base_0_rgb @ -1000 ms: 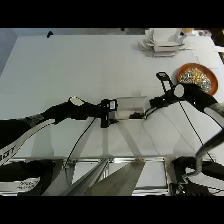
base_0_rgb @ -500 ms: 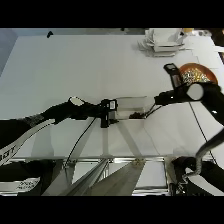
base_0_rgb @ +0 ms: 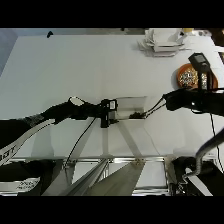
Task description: Fold the box and place the chain.
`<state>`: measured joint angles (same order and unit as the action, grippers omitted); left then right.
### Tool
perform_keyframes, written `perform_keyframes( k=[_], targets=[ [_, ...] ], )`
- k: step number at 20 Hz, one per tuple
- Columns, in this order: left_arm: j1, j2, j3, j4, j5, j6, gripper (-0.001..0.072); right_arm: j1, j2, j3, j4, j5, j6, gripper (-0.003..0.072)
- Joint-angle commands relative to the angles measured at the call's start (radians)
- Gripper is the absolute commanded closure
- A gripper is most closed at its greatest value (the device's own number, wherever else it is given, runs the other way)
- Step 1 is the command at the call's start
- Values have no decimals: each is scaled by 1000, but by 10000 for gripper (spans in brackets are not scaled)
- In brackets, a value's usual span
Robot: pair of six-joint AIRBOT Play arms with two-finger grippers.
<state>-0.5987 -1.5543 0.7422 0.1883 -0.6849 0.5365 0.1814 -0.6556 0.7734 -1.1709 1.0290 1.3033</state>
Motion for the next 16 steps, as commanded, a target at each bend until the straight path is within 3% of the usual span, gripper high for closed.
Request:
perform_keyframes(
  k=[1, 6, 11, 16],
  targets=[
    [0, 0, 0, 0, 0, 0, 694, 0, 56, 1, 275, 40, -182, 670],
    [0, 0, 0, 0, 0, 0, 694, 0, 50, 1, 468, 44, -320, 670],
    [0, 0, 0, 0, 0, 0, 694, 15, 5, 0, 502, 14, -373, 670],
    [0, 0, 0, 0, 0, 0, 694, 139, -169, 0, 425, -19, -395, 669]
  ],
)
